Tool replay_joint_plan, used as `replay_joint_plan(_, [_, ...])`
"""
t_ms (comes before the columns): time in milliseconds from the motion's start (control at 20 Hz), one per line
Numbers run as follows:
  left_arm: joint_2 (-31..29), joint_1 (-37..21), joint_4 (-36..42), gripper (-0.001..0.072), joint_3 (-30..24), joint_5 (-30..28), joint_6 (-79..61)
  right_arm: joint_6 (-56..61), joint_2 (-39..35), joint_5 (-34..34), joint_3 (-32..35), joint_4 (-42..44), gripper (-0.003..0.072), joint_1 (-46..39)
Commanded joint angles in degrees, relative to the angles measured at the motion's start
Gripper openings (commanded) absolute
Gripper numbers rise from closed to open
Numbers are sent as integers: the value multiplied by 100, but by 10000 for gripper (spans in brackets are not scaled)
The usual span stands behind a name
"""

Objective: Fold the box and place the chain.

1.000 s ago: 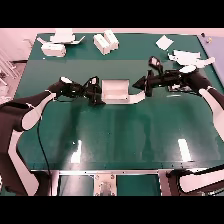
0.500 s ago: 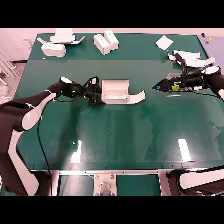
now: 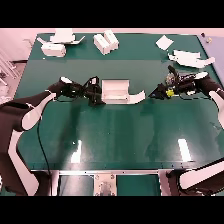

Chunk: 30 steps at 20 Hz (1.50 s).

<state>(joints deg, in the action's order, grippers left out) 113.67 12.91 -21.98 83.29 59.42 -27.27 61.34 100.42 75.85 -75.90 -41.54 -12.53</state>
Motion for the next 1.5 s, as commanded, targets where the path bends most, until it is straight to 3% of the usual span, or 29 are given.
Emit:
replay_joint_plan(0, [2,-4,-2,516,2,-2,0,319,280,-107,4,116,14,94])
replay_joint_plan(750, [2,-4,-2,516,2,-2,0,479,474,-481,59,579,14,1010])
replay_joint_plan(1450, [2,-2,0,517,2,0,0,988,-79,-278,-262,326,13,1322])
